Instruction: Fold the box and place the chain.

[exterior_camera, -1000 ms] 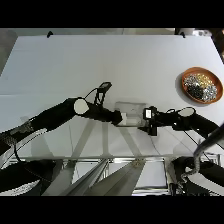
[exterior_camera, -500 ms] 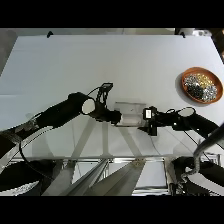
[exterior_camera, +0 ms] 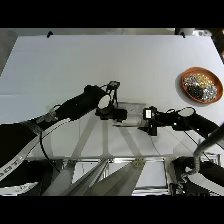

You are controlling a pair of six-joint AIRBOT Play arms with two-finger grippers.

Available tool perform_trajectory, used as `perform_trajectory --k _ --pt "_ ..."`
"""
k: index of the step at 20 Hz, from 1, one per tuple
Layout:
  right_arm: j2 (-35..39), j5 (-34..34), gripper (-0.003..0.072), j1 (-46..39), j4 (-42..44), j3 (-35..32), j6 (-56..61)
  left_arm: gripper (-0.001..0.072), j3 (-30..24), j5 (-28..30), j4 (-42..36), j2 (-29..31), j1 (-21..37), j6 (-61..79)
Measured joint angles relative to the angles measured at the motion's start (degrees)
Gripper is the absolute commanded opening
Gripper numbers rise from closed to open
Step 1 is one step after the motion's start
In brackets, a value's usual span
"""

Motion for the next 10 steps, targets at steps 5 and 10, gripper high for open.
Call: perform_trajectory --k 5,10 --pt "0.0 0.0 0.0575 0.0 0.0 0.0 0.0 0.0473 1.0 -2.0 0.3 -2.1 -0.5 -7.1" --pt "0.0 0.0 0.0575 0.0 0.0 0.0 0.0 0.0411 1.2 -2.0 0.9 -4.0 -0.9 -11.5"
